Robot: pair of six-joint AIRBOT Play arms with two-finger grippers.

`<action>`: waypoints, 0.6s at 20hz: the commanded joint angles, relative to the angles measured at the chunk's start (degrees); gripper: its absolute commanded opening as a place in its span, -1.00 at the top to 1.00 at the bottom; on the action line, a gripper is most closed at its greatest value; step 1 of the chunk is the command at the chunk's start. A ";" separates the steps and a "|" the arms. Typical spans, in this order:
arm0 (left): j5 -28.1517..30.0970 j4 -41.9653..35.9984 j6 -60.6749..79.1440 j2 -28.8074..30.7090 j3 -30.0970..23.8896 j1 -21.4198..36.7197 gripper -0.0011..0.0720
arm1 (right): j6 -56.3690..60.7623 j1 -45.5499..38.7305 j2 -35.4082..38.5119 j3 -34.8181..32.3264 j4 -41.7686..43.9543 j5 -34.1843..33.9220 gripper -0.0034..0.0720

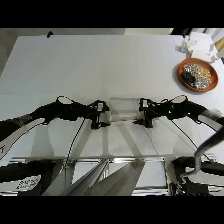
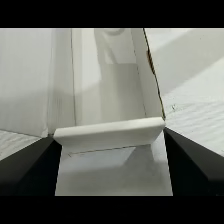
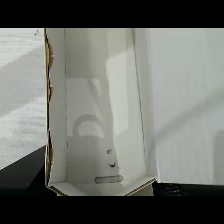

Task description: Fold the box and place the chain.

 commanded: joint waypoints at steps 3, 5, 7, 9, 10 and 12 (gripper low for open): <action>2.21 -0.09 -1.55 0.00 0.00 -0.96 -0.95 | -0.11 0.02 0.00 0.00 -0.04 0.11 -0.19; 3.65 -0.09 -2.29 0.00 0.11 -1.75 -0.95 | -0.11 0.02 0.00 -0.02 -0.04 0.11 -0.19; 4.02 -0.09 -2.45 0.00 0.11 -1.84 -0.95 | -0.11 0.02 0.00 0.00 -0.04 0.11 -0.19; 4.11 -0.11 -2.62 0.00 0.11 -1.84 -0.95 | -0.11 0.02 0.00 0.00 -0.04 0.11 -0.19; 4.55 -0.44 -2.86 0.00 0.13 -1.86 -0.94 | -0.11 0.02 0.00 -0.02 -0.04 0.11 -0.19; 6.03 -1.46 -3.48 -0.02 0.22 -2.27 -0.94 | -0.11 0.02 0.00 -0.02 -0.04 0.11 -0.19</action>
